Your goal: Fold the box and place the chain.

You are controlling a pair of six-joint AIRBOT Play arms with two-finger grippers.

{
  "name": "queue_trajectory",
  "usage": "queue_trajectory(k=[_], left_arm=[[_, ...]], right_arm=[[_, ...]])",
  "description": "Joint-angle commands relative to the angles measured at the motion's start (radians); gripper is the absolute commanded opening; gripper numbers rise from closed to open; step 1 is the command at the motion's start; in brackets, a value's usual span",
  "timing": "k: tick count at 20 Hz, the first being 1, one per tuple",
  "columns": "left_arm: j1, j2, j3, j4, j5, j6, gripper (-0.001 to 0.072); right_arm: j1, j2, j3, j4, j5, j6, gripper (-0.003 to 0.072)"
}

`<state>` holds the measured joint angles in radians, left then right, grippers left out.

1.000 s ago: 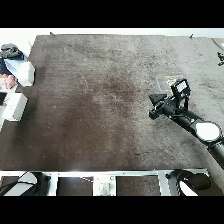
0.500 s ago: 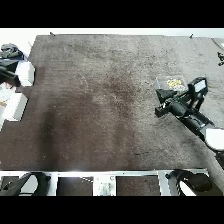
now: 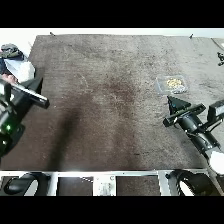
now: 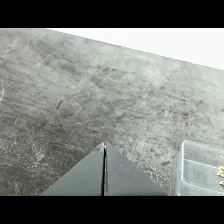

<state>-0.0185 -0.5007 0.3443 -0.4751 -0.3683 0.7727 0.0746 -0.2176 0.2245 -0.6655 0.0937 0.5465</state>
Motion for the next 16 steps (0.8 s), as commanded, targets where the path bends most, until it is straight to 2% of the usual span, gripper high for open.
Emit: queue_trajectory(k=[1,4,16], left_arm=[[-0.026,0.14,-0.147,-0.112,0.017,0.093,0.0004],[-0.025,0.206,-0.211,-0.111,0.059,0.092,0.0007],[-0.025,0.208,-0.212,-0.111,0.08,0.092,0.001]], right_arm=[[-0.001,0.077,-0.06,-0.001,-0.008,0.004,-0.0011],[-0.001,0.078,-0.082,-0.004,-0.008,0.004,-0.0011],[-0.001,0.078,-0.084,-0.004,-0.081,0.004,-0.0011]])
